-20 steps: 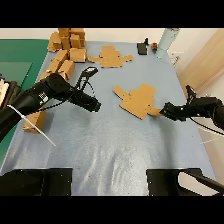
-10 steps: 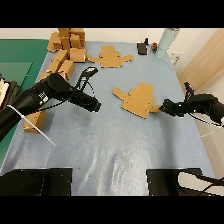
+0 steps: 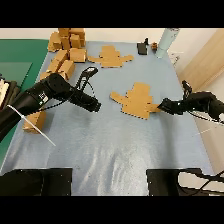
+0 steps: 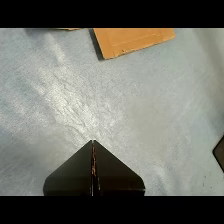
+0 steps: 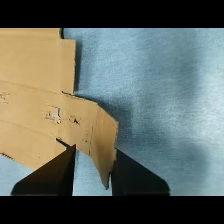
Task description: Fold the box.
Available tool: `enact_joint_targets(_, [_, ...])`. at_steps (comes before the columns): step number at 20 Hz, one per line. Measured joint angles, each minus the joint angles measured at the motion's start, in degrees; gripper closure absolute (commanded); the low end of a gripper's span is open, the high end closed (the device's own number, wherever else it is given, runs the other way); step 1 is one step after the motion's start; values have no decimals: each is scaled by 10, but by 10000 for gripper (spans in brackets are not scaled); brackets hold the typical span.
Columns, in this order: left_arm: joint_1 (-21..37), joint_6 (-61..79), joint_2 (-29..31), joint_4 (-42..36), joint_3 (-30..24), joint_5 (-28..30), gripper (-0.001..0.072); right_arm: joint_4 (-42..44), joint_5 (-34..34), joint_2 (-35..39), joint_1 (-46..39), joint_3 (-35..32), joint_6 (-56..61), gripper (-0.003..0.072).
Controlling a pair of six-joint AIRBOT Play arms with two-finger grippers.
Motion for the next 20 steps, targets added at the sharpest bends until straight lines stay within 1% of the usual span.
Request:
enact_joint_targets(9, [0,0,0,0,0,0,699,-1,38,-4,-23,4,0,377])
enact_joint_targets(11, [0,0,0,0,0,0,700,-2,40,-5,-35,5,0,392])
enact_joint_targets(15, [0,0,0,0,0,0,700,1,36,-17,-45,6,-3,402])
enact_joint_targets(20, [0,0,0,0,0,0,700,20,17,-37,-48,13,-39,409])
